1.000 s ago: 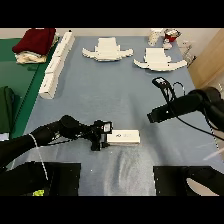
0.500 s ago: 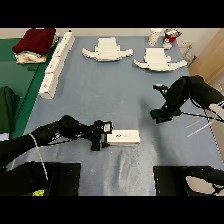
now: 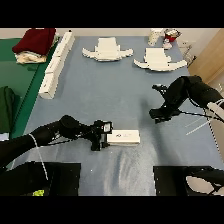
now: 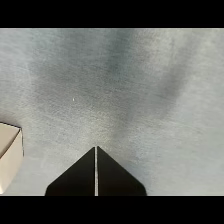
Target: Fold the box.
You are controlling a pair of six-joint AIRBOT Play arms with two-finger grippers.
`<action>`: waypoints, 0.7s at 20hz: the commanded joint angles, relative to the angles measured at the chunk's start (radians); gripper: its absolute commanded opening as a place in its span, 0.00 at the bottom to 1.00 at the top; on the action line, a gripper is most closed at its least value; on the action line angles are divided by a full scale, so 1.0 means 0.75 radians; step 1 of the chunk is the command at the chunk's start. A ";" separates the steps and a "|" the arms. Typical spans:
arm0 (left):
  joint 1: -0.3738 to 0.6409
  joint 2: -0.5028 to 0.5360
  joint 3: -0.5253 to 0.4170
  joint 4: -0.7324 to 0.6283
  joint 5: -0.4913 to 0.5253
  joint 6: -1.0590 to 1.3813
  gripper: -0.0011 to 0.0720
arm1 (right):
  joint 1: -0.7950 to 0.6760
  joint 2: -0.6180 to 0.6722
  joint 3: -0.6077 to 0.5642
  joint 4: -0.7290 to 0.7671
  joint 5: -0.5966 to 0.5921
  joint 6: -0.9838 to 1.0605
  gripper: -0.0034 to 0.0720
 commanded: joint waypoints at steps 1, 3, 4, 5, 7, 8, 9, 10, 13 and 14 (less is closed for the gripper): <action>0.001 0.000 0.006 -0.001 0.003 0.003 0.65 | -0.001 -0.002 0.002 0.001 0.001 0.001 0.07; 0.037 0.018 0.018 0.004 0.007 -0.144 0.65 | -0.001 -0.002 0.002 0.001 0.002 0.001 0.07; 0.083 0.052 0.018 0.023 0.012 -0.249 0.65 | -0.001 -0.002 0.002 0.001 0.001 0.001 0.07; 0.145 0.095 0.018 0.074 0.008 -0.344 0.65 | -0.001 -0.002 0.002 -0.001 0.001 0.001 0.07; 0.315 0.221 0.018 0.253 -0.022 -0.556 0.65 | -0.001 -0.002 0.002 0.000 0.001 0.001 0.07; 0.426 0.296 0.018 0.366 -0.051 -0.689 0.65 | -0.001 -0.002 0.002 0.000 0.001 0.001 0.07; 0.549 0.368 0.018 0.470 -0.093 -0.818 0.65 | -0.001 -0.002 0.002 0.000 0.001 0.001 0.07; 0.673 0.427 0.018 0.552 -0.146 -0.919 0.65 | -0.001 -0.002 0.002 0.000 0.001 0.001 0.07; 1.083 0.573 0.017 0.701 -0.386 -1.015 0.65 | -0.001 -0.002 0.002 0.000 0.002 0.001 0.07; 1.216 0.599 0.017 0.717 -0.441 -1.030 0.65 | -0.001 -0.002 0.002 0.000 0.001 0.001 0.07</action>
